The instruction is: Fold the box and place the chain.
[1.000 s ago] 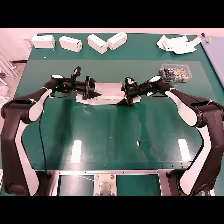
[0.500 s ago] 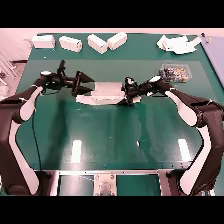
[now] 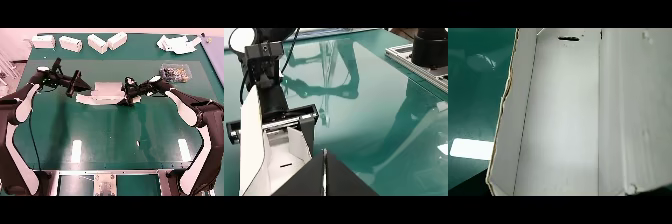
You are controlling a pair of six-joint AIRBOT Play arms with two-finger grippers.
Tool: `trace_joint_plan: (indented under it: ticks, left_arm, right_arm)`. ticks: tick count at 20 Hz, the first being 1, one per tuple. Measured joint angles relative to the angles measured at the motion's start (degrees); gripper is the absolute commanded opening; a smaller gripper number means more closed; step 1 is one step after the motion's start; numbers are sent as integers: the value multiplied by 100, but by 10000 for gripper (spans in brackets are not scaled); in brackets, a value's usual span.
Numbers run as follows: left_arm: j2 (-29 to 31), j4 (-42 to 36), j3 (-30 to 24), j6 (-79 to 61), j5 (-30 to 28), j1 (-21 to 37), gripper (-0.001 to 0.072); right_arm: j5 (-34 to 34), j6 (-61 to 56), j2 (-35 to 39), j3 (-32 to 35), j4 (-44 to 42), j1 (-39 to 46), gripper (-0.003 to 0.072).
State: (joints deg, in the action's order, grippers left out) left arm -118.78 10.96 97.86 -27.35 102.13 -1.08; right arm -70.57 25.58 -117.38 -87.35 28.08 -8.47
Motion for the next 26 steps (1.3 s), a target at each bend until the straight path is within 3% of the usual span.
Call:
trace_joint_plan:
  ticks: [13,26]
  left_arm:
    - [15,59,-2,1178,-2671,-433,19]
    - [-24,815,0,1515,-3477,-678,19]
  right_arm:
    - [0,-2,0,0,-2,0,563]
    - [2,-20,0,0,-2,0,563]
